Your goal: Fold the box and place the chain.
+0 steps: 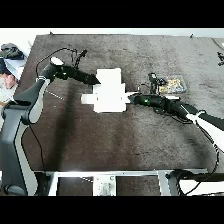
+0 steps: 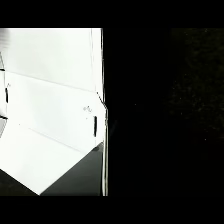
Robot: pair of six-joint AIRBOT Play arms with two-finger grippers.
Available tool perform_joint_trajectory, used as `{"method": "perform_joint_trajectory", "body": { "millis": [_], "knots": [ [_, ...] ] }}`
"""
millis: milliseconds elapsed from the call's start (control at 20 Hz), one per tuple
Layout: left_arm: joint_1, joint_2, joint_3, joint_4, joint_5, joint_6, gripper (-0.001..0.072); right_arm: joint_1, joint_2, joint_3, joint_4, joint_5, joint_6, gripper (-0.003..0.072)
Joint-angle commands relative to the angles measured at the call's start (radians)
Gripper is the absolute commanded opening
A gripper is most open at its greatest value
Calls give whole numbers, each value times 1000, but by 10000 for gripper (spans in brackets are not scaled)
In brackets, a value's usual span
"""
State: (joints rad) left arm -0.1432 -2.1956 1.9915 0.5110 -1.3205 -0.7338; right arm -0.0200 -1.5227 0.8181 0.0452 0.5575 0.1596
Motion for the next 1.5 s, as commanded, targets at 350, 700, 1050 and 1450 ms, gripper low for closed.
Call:
{"method": "perform_joint_trajectory", "body": {
  "millis": [350, 700, 1050, 1450],
  "knots": [
    [-2, -57, 5, -78, -153, 10, 464, 1, -1, 0, 4, 3, -30, -14],
    [-2, -57, 5, -122, -134, 36, 343, 1, -1, 0, 4, 3, -34, -14],
    [-2, -57, 5, -61, -146, 70, 14, -2, 0, 0, 5, -1, -34, 101],
    [-1, -56, 5, -70, -163, 422, 12, -145, 109, 1, 4, 3, -36, 380]
  ]
}}
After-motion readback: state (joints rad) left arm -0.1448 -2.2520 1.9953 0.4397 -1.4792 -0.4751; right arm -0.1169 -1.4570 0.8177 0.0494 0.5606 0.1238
